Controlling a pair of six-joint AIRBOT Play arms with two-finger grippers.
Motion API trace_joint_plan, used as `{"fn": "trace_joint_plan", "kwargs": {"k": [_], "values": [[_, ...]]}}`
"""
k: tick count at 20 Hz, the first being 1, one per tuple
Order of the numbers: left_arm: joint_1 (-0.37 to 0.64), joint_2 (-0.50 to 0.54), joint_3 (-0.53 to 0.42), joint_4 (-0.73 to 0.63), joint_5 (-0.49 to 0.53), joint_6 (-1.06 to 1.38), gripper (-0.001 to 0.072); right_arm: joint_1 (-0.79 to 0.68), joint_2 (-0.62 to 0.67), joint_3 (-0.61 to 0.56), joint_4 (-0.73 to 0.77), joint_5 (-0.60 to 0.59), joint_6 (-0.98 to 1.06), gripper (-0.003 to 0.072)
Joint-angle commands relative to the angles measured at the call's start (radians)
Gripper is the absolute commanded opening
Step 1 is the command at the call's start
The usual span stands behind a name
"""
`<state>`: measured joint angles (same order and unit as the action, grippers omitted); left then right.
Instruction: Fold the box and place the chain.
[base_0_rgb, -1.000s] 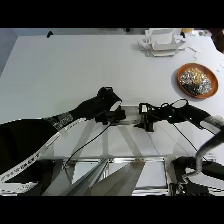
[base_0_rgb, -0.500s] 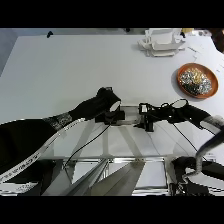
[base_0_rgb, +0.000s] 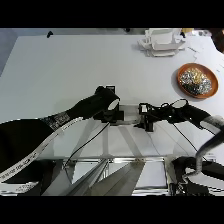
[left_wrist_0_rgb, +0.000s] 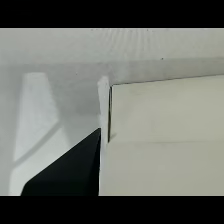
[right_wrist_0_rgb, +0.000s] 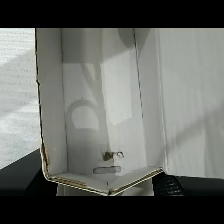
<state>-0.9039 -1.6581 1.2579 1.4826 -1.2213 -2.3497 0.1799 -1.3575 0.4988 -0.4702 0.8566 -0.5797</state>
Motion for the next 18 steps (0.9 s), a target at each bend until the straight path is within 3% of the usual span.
{"fn": "trace_joint_plan", "kwargs": {"k": [1,5,6,7,10,11,13,16,17,18], "values": [[0.006,0.001,0.0,-0.001,0.002,0.056,0.0182,0.0,0.001,0.0,0.0,0.0,-0.001,0.0406],[-0.008,-0.027,-0.001,-0.002,0.0,0.014,0.0127,0.0,0.001,0.0,0.0,0.0,-0.001,0.0406],[-0.01,-0.033,-0.001,-0.01,-0.001,0.01,0.0092,0.0,0.001,0.0,0.0,0.0,-0.001,0.0406],[-0.013,-0.036,-0.001,-0.014,-0.001,0.01,0.0005,0.0,0.001,0.0,0.0,0.0,-0.001,0.0406],[-0.014,-0.034,-0.001,-0.011,-0.003,-0.009,0.0001,0.0,0.001,0.0,0.0,0.0,-0.001,0.0406],[-0.013,-0.032,-0.001,-0.012,-0.003,-0.01,0.0019,0.0,0.001,0.0,0.0,0.0,-0.001,0.0406],[-0.011,-0.02,-0.001,-0.011,-0.003,-0.006,0.0183,0.0,0.001,0.0,0.0,0.0,-0.001,0.0406],[0.001,0.016,0.0,-0.014,-0.005,0.024,0.0368,0.0,0.001,0.0,0.0,0.0,-0.001,0.0406],[0.008,0.036,0.0,-0.022,-0.008,0.075,0.0417,0.0,0.001,0.0,0.0,0.0,-0.001,0.0406],[0.014,0.057,0.0,-0.034,-0.012,0.134,0.0416,0.0,0.001,0.0,0.0,0.0,-0.001,0.0406]]}}
